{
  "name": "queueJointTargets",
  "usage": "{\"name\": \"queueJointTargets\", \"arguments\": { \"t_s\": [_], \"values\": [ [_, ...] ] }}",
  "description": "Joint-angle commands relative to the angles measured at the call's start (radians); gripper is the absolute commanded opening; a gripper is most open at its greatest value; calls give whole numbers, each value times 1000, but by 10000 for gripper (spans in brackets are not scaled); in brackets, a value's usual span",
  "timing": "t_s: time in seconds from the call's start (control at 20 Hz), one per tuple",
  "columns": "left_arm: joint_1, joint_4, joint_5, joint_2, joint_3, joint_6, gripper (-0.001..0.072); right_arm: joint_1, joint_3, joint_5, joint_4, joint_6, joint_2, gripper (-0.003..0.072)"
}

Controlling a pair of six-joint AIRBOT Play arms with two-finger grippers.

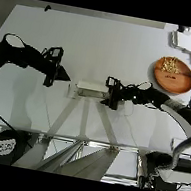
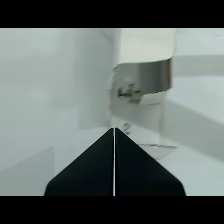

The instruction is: Fold the box and place the chain.

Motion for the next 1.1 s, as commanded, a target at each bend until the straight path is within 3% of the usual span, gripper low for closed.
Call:
{"name": "queueJointTargets", "arguments": {
  "t_s": [0.0, 0.15, 0.3, 0.4, 0.5, 0.85, 1.05],
  "values": [
    [-89, -50, 28, 9, -82, -22, 9, 0, 0, 0, 0, 0, 0, 393],
    [-136, -234, 116, 8, -111, -23, 8, 0, 0, 0, 0, 0, -1, 393],
    [-137, -442, 337, 6, -111, -24, 9, 0, 0, 0, 0, 0, -1, 393],
    [-137, -510, 460, -18, -111, -26, 9, 0, 0, 0, 0, 0, -1, 393],
    [-137, -520, 507, -64, -111, -26, 9, 0, 0, 0, 0, 0, 0, 393],
    [-128, -505, 515, -163, -111, -19, 12, 0, 0, 0, 0, 0, 0, 393],
    [-73, -404, 393, -98, -111, -19, 12, 0, 0, 0, 0, 0, -1, 393]
  ]
}}
